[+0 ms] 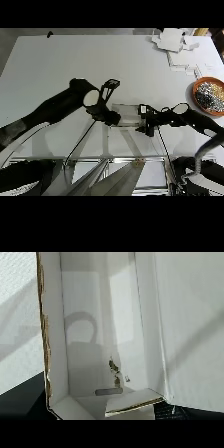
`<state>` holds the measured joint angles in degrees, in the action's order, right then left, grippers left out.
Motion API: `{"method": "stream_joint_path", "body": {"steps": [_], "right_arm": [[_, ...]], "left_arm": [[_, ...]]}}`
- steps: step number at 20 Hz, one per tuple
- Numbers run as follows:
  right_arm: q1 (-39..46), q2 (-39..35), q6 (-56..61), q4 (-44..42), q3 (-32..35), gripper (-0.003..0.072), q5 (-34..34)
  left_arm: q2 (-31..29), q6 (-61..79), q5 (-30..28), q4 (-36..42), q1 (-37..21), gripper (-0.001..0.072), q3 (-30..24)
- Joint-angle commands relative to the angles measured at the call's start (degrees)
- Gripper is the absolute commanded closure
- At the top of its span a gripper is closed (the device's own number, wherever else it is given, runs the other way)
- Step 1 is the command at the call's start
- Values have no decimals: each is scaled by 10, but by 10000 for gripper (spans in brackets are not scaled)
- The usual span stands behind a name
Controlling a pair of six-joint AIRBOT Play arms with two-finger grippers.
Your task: Fold the box and place the chain.
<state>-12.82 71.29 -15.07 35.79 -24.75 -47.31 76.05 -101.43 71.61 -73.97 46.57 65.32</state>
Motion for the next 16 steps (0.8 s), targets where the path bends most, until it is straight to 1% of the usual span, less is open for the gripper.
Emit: {"method": "stream_joint_path", "body": {"steps": [1,2,5,6,8,10,11,14,16], "right_arm": [[0,0,0,0,0,391,0],[0,0,0,0,0,391,0],[0,0,0,0,0,391,0],[0,0,0,0,0,391,0],[0,0,0,0,0,391,0],[0,0,0,0,0,391,0],[0,0,0,0,0,391,0],[0,0,0,0,0,391,0],[0,0,0,0,0,391,0]], "left_arm": [[-73,209,-18,59,-49,76,-58],[-95,302,-48,87,-71,6,-91],[-142,620,-143,132,-124,-1,-197],[-146,726,-173,156,-136,0,-230],[-136,937,-216,212,-152,3,-272],[-104,1120,-242,262,-159,3,-285],[-82,1182,-258,287,-159,2,-285],[-10,1242,-321,386,-158,2,-285],[23,1286,-323,438,-157,0,-285]]}}
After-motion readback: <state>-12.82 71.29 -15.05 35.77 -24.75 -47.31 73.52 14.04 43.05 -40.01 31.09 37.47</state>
